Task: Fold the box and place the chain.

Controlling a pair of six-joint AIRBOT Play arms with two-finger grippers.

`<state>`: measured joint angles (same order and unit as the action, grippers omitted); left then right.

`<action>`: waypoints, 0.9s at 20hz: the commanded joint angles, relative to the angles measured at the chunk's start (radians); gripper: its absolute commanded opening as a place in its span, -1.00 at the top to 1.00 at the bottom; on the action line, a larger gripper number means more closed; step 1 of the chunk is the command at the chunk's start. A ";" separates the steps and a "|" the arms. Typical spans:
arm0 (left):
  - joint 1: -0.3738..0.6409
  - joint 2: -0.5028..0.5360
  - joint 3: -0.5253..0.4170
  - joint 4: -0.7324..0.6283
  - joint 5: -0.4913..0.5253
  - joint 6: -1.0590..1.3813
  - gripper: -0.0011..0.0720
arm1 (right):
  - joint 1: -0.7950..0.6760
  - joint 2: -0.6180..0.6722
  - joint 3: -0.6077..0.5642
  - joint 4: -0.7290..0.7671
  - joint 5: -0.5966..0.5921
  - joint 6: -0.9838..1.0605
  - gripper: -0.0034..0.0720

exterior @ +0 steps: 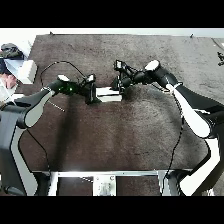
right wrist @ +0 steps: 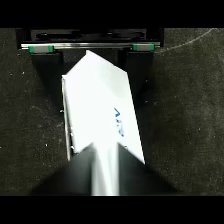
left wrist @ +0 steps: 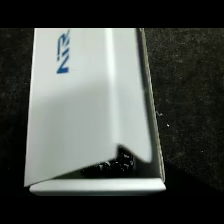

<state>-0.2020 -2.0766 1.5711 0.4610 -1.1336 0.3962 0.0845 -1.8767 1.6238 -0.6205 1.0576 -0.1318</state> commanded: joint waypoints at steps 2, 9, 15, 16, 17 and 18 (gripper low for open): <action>-0.001 0.000 0.000 0.002 -0.003 0.002 0.01 | 0.000 0.000 0.000 -0.005 -0.008 0.000 0.57; 0.000 0.000 0.000 0.002 -0.003 0.002 0.01 | 0.021 -0.003 0.000 -0.088 0.004 0.004 0.57; 0.000 0.000 0.000 0.002 -0.002 0.002 0.01 | 0.024 -0.024 0.000 -0.092 0.048 0.016 0.57; 0.000 0.000 0.000 0.002 -0.003 0.002 0.01 | 0.024 -0.024 0.000 -0.097 0.060 0.024 0.57; 0.000 0.000 0.000 0.002 -0.002 0.002 0.01 | 0.024 -0.025 0.000 -0.112 0.071 0.024 0.57; 0.000 0.000 0.000 0.002 -0.003 0.002 0.01 | 0.024 -0.025 -0.005 -0.121 0.072 0.034 0.57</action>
